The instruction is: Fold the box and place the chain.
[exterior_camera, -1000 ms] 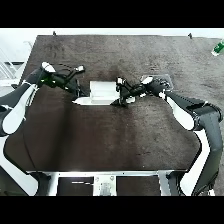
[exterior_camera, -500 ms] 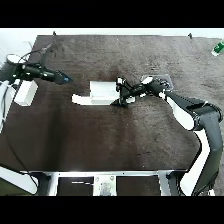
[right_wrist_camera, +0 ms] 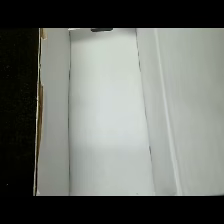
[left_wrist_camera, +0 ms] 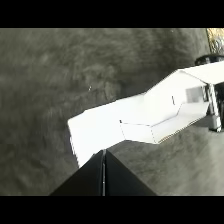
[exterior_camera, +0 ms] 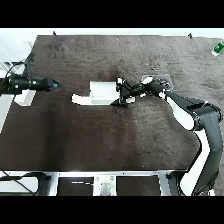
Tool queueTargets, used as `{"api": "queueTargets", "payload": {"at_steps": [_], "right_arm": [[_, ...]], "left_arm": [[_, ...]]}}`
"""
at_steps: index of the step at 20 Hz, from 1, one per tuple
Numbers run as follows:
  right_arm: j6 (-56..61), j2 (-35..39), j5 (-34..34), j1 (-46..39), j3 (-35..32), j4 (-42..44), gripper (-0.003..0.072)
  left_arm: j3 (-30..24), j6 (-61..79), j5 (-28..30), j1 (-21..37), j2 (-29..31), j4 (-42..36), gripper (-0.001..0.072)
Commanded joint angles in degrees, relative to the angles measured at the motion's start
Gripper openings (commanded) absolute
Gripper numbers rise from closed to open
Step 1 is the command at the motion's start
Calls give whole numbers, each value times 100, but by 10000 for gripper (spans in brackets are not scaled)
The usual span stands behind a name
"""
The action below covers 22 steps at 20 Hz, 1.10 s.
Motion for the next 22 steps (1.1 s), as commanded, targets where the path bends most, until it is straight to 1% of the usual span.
{"api": "queueTargets", "payload": {"at_steps": [1,3,6,10,13,17,22], "right_arm": [[2,-2,0,4,-2,2,573],[2,-2,0,4,-2,0,573],[2,-2,0,4,-2,2,573],[2,-2,0,4,-2,2,573],[2,-2,0,4,-2,2,573],[2,-2,0,4,-2,2,573],[2,-2,0,4,-2,2,573]], "left_arm": [[-702,-243,223,240,195,-155,18],[-887,-291,378,304,175,-223,18],[-905,-306,444,302,20,-284,18],[-898,-221,260,245,-584,-748,19],[-763,-214,190,50,-922,-774,18],[-570,-431,262,-203,-1279,-688,18],[-564,-466,361,-240,-1414,-793,18]]}}
